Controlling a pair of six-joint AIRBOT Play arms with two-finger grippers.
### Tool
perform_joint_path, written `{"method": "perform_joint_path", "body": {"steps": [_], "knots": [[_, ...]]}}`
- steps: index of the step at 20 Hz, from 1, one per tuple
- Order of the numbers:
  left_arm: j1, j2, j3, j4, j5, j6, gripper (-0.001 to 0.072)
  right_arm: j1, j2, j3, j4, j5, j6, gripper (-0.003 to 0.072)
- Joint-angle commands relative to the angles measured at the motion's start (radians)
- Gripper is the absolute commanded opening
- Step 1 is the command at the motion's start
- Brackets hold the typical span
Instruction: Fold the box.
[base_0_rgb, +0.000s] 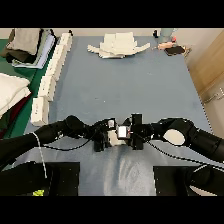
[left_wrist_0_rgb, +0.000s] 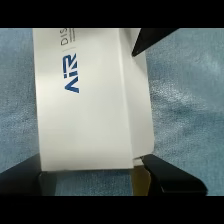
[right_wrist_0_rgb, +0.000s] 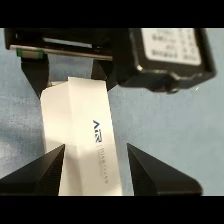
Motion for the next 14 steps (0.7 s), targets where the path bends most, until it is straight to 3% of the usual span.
{"method": "perform_joint_path", "body": {"steps": [1, 14], "knots": [[0.000, 0.000, 0.001, 0.002, 0.000, 0.002, 0.0615, -0.001, 0.001, 0.001, -0.005, -0.045, -0.011, 0.0588], [0.000, 0.000, 0.001, 0.001, 0.000, 0.002, 0.0615, -0.001, 0.016, 0.002, -0.017, -0.079, -0.011, 0.0587]]}}
